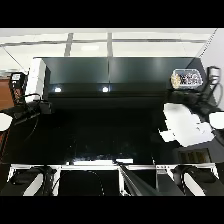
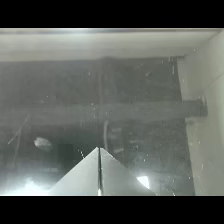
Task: Fold the box and place the chain.
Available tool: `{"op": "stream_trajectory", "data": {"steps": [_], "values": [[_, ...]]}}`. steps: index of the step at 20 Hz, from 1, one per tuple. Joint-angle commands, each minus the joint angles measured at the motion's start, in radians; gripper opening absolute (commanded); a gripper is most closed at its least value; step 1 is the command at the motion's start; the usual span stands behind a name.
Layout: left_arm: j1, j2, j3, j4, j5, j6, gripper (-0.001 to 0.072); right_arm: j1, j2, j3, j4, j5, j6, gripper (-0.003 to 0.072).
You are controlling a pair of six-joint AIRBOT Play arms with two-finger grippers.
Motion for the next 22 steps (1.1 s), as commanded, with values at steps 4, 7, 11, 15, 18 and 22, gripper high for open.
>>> {"op": "stream_trajectory", "data": {"steps": [4,7,11,15,18,22], "values": [[0.000,-0.002,-0.003,-0.006,0.038,-0.014,0.0698,-0.721,-0.231,0.229,-0.193,0.311,0.052,0.0711],[-0.001,-0.006,-0.003,-0.031,0.015,-0.014,0.0704,-0.957,-0.438,0.402,-0.184,0.613,-0.188,0.0711],[-0.001,-0.006,-0.003,-0.074,-0.019,-0.014,0.0704,-1.011,-0.695,0.589,-0.183,0.921,-0.371,0.0711],[-0.001,-0.009,-0.003,-0.100,-0.021,-0.014,0.0704,-0.916,-0.869,0.768,-0.183,1.044,-0.377,0.0710],[-0.001,-0.027,-0.003,-0.121,-0.021,-0.014,0.0704,-0.842,-0.885,0.778,-0.198,1.046,-0.421,0.0500],[-0.001,-0.069,-0.003,-0.126,-0.026,-0.014,0.0704,-0.808,-0.856,0.764,-0.216,1.108,-0.403,0.0299]]}}
